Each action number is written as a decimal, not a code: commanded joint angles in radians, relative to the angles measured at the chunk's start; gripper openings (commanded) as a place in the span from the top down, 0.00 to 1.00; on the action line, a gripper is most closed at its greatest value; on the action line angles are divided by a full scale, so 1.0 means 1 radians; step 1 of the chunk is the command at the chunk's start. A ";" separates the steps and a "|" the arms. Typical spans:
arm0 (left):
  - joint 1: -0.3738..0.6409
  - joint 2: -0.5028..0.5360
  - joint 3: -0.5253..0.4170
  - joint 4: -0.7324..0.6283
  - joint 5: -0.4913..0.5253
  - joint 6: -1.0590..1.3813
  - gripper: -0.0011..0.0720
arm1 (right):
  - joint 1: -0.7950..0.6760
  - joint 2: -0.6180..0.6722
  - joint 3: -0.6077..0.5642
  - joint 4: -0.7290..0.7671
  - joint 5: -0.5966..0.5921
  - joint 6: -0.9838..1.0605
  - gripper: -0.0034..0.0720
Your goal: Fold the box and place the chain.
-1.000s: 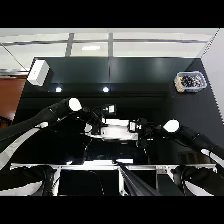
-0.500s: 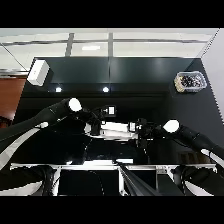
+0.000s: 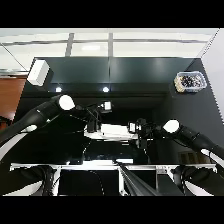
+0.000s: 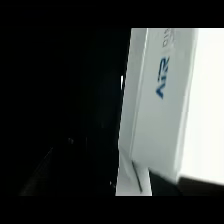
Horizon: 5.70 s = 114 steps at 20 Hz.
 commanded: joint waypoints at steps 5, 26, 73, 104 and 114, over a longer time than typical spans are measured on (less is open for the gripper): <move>0.048 0.085 0.003 0.161 -0.248 -0.292 0.83 | 0.000 0.000 0.000 0.002 0.005 -0.004 0.41; 0.036 0.008 -0.188 -0.701 0.223 -0.081 0.95 | 0.000 0.000 0.000 0.003 0.005 -0.004 0.90; 0.031 0.183 -0.312 -0.224 0.073 0.242 0.00 | 0.000 0.000 0.000 0.003 0.005 -0.005 0.90; -0.051 0.088 -0.312 -0.437 0.131 0.235 0.76 | 0.000 0.000 0.000 0.003 0.005 -0.005 0.90; -0.051 0.071 -0.312 -0.439 0.122 0.230 0.94 | 0.000 0.000 0.000 0.003 0.005 -0.004 0.90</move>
